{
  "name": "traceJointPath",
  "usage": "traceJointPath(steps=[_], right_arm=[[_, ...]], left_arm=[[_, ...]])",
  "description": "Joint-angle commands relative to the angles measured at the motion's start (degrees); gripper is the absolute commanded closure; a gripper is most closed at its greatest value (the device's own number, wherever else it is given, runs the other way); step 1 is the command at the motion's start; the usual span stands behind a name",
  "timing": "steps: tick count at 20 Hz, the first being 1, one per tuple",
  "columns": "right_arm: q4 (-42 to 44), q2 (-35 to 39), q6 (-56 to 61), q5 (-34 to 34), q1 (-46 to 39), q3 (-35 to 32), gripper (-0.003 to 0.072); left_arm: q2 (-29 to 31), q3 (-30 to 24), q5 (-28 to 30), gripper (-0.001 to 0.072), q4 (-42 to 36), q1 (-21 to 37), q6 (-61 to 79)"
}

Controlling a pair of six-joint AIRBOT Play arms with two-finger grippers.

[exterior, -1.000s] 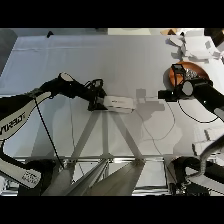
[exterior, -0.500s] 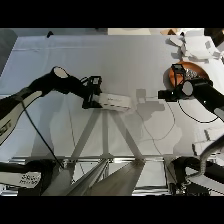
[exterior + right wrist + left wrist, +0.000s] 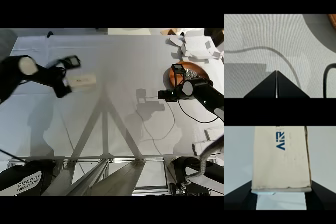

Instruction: Fold the box and place the chain.

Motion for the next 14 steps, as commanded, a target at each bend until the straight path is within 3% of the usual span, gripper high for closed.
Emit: traceJointPath(steps=[1,5,7,11,14], right_arm=[[0.0,0.0,0.0,0.0,0.0,0.0,0.0676],[0.0,0.0,0.0,0.0,0.0,0.0,0.0676],[0.0,0.0,0.0,0.0,0.0,0.0,0.0676],[0.0,0.0,0.0,0.0,0.0,0.0,0.0676],[0.0,0.0,0.0,0.0,0.0,0.0,0.0676]], left_arm=[[4.3,0.0,5.4,0.0705,-6.2,9.4,-7.1],[4.0,0.0,10.4,0.0705,-26.1,22.9,-7.1],[2.6,0.0,10.7,0.0704,-32.3,27.5,-7.1],[-3.4,-0.2,14.6,0.0708,-27.9,29.4,-7.5],[-7.6,-4.3,25.2,0.0709,-27.5,29.4,-9.9]])
